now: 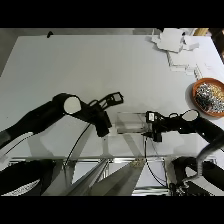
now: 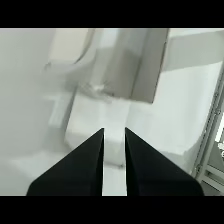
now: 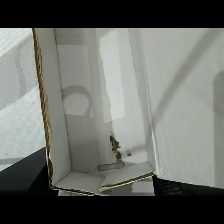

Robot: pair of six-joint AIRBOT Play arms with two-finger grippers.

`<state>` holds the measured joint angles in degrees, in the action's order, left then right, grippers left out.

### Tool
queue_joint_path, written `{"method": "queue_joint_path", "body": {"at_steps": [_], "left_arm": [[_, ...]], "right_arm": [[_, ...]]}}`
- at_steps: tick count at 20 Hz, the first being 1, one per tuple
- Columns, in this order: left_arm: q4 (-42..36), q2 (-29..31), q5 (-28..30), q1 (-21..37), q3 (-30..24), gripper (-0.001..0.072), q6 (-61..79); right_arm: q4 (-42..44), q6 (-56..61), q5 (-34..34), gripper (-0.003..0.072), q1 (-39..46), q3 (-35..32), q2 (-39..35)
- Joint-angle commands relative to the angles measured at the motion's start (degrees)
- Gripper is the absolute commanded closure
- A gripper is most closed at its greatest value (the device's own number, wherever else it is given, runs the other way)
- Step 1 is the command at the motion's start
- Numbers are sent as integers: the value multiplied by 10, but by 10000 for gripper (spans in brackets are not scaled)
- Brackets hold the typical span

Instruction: Fold the box and place the chain.

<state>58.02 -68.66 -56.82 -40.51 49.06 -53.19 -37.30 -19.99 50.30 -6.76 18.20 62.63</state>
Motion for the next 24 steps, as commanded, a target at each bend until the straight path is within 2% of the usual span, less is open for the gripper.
{"method": "queue_joint_path", "body": {"at_steps": [1, 5, 9, 12, 13, 14, 20, 24], "left_arm": [[70, 39, -28, 50, -7, 575, -192], [38, 17, 29, 85, -80, 577, -339], [-13, -22, 82, 83, -133, 577, -341], [-72, -44, 87, 83, -135, 581, -281], [-91, -47, 87, 83, -135, 660, -263], [-109, -52, 88, 83, -135, 701, -245], [-157, -72, 96, 82, -135, 700, -211], [-189, -72, 99, 61, -135, 701, -191]], "right_arm": [[0, 0, 0, 290, 0, 0, 0], [0, 0, 0, 290, 0, 0, 0], [0, 0, 0, 290, 0, 0, 0], [0, 0, 0, 290, 0, 0, 0], [0, 0, 0, 290, 0, 0, 0], [0, 0, 0, 290, 0, 0, 0], [0, 0, 0, 290, 0, 0, 0], [0, 0, 0, 290, 0, 0, 0]]}}
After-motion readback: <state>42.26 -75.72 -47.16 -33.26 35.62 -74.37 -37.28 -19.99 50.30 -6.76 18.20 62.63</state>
